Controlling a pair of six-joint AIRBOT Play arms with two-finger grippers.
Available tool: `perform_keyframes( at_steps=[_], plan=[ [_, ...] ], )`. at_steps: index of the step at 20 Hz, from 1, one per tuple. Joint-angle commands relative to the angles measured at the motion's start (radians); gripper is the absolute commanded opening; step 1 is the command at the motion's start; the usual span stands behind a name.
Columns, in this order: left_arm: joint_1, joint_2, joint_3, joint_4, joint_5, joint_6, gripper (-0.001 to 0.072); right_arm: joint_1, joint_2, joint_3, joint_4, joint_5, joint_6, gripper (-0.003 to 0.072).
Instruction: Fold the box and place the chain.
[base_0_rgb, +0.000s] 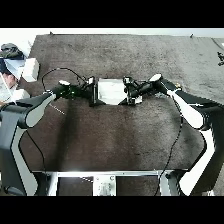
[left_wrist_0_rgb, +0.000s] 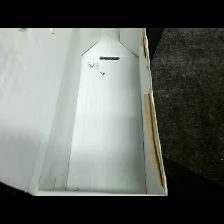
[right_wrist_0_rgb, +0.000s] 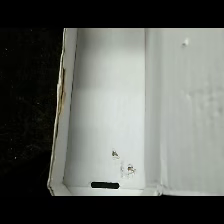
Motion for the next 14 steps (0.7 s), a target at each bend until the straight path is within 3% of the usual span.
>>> perform_keyframes(
  at_steps=[1, 10, 11, 14],
  plan=[
    [0.001, -0.001, 0.001, 0.007, 0.012, -0.005, 0.0702, 0.001, 0.000, 0.000, 0.000, 0.001, -0.001, 0.0535],
    [0.001, -0.002, 0.001, 0.008, 0.013, -0.003, 0.0700, 0.001, 0.000, 0.000, 0.000, 0.001, 0.000, 0.0535],
    [0.001, -0.002, 0.001, 0.015, 0.011, -0.005, 0.0668, 0.001, 0.000, 0.000, 0.000, 0.001, 0.000, 0.0535],
    [0.001, -0.002, 0.001, 0.039, 0.015, -0.004, 0.0661, 0.001, 0.000, 0.000, 0.000, 0.001, 0.000, 0.0535]
  ],
)
